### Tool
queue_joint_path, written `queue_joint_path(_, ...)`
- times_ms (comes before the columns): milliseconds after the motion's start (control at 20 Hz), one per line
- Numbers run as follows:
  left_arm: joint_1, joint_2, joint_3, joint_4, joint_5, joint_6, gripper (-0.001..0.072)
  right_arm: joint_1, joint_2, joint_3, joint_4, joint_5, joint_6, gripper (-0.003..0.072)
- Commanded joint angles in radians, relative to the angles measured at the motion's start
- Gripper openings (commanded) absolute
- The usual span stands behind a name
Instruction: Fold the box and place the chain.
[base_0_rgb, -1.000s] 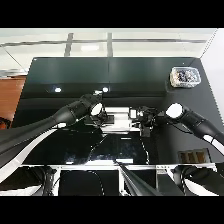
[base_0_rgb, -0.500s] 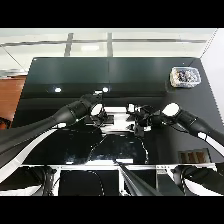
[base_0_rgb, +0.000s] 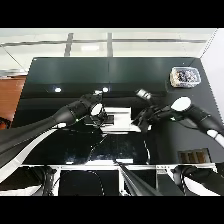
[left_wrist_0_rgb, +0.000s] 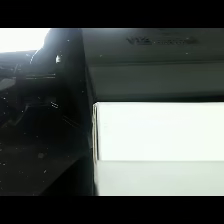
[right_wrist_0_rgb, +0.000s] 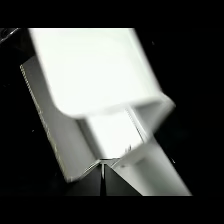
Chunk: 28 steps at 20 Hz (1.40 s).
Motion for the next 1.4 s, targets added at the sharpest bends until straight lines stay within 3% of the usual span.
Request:
queue_joint_path(0, 0.0, 0.0, 0.0, 0.004, -0.026, 0.004, 0.0025, -0.275, 0.062, 0.048, -0.147, 0.282, 0.381, 0.0013)
queue_joint_path(150, -0.003, 0.0, 0.0, 0.005, -0.016, 0.009, 0.0023, -0.555, 0.062, -0.038, -0.167, 0.169, 0.6, 0.0014)
queue_joint_path(300, -0.004, 0.0, 0.0, 0.029, -0.02, -0.002, 0.0023, -0.623, 0.055, -0.164, -0.069, 0.132, 0.636, 0.0013)
queue_joint_path(500, -0.006, 0.0, 0.0, 0.058, -0.038, -0.002, 0.0023, -0.434, -0.025, -0.26, -0.015, 0.035, 0.594, 0.0014)
queue_joint_path(700, -0.006, 0.0, 0.0, 0.053, -0.036, -0.002, 0.0025, -0.219, -0.077, -0.251, 0.226, -0.068, 0.43, 0.0014)
queue_joint_path(850, -0.006, 0.0, 0.0, 0.053, -0.036, -0.002, 0.0025, -0.162, -0.078, -0.188, 0.248, -0.067, 0.419, 0.0014)
queue_joint_path(900, -0.006, 0.0, 0.0, 0.053, -0.036, -0.002, 0.0025, -0.163, -0.078, -0.16, 0.246, -0.03, 0.419, 0.004)
queue_joint_path(1000, -0.006, 0.0, 0.0, 0.053, -0.036, -0.002, 0.0025, -0.163, -0.078, -0.114, 0.248, 0.031, 0.419, 0.0461)
queue_joint_path(1100, -0.006, 0.0, 0.0, 0.053, -0.035, -0.002, 0.0025, -0.154, -0.078, -0.092, 0.25, 0.058, 0.42, 0.0483)
queue_joint_path(1350, -0.006, 0.0, 0.0, 0.05, -0.01, -0.002, 0.0025, -0.043, -0.078, -0.078, 0.28, -0.015, 0.462, 0.0481)
